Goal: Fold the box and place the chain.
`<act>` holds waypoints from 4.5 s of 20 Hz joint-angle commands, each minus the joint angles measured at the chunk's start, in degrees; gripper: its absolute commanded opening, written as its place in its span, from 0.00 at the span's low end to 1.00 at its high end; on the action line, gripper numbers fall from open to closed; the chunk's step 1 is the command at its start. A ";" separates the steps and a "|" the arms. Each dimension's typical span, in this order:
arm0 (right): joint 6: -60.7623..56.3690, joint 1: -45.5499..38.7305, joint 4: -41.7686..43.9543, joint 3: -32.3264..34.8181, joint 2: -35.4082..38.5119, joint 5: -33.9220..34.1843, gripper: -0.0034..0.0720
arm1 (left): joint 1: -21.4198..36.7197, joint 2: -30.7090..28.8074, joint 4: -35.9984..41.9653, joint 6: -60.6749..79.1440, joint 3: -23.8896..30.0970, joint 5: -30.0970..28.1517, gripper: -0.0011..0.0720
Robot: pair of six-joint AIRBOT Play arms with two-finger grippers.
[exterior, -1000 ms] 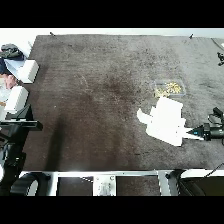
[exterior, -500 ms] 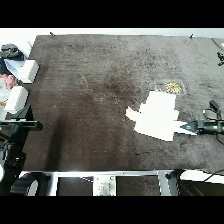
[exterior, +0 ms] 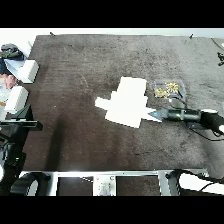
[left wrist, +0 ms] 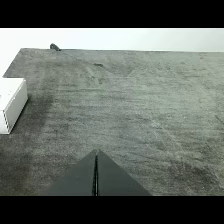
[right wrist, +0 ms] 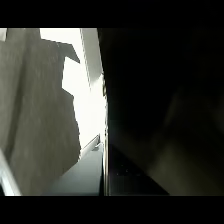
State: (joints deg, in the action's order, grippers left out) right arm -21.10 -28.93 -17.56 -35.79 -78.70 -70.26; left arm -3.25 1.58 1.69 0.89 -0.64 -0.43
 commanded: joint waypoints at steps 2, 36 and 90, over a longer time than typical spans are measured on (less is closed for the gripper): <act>-1.55 15.82 7.65 -6.78 -1.29 14.10 0.02 | 0.00 0.04 0.02 0.00 -0.07 1.49 0.03; -13.18 26.23 -14.19 -30.45 -18.82 21.03 0.03 | 0.00 89.55 -28.02 -25.90 -75.25 57.86 0.72; -13.05 24.57 -14.82 -30.51 -18.29 21.31 0.54 | -4.15 126.70 -30.58 -21.46 -115.16 87.93 0.03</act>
State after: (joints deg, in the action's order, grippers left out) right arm -34.06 -3.27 -32.56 -66.22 -97.30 -49.25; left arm -7.38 128.31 -28.84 -27.92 -115.74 87.50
